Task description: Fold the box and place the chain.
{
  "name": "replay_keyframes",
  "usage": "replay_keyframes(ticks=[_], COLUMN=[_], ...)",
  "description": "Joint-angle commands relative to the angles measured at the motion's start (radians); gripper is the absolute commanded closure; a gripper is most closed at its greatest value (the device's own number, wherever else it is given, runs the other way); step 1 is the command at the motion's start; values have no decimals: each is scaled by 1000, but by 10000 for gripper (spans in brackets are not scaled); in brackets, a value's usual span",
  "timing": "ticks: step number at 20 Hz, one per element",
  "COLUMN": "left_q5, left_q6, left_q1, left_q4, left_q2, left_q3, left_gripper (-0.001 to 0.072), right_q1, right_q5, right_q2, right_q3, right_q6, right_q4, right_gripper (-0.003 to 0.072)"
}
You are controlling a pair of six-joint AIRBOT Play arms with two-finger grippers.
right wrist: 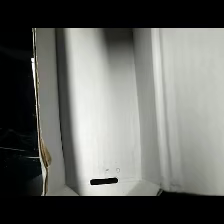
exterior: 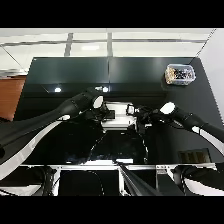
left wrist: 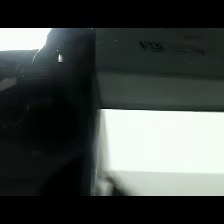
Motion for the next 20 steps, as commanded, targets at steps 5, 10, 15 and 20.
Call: replay_keyframes(ticks=[5,10,15,20], left_q5=[19,11,-3,-6], left_q6=[-5,43,85,86], left_q1=[-2,-2,-2,-2], left_q4=[0,0,0,0], left_q2=[-1,3,3,3], left_q3=[1,1,1,1], left_gripper=[685,685,685,685], right_q1=[1,0,-2,-2], right_q5=[4,59,83,89], right_q2=[1,60,120,121], right_q3=[0,0,0,0], right_q6=[20,71,73,73], right_q4=[2,-85,-173,-152], right_gripper=[175,-14,-14,-13])
